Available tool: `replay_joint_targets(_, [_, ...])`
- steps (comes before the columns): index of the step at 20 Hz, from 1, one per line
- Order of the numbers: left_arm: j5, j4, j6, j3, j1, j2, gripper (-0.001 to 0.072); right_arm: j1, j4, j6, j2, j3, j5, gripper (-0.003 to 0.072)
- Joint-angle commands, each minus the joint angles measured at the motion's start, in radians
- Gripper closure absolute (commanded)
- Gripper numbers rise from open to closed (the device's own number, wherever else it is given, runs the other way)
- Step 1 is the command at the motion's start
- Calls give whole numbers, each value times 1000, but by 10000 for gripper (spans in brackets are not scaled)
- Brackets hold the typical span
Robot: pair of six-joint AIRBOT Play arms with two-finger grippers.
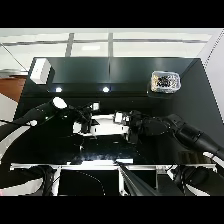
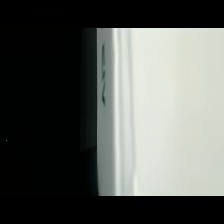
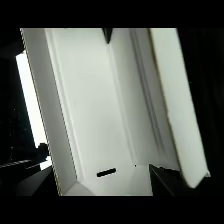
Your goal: Fold the box and place the chain.
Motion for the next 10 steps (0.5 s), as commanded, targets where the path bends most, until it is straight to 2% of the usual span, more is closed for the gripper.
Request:
replay_joint_targets(1, [0, 0, 2, 0, 0, 0, 683, -14, -36, 105, 6, 16, 36, -22])
replay_joint_targets(10, [0, 0, 2, 0, 0, 0, 683, -57, 8, 101, 5, 15, 42, -22])
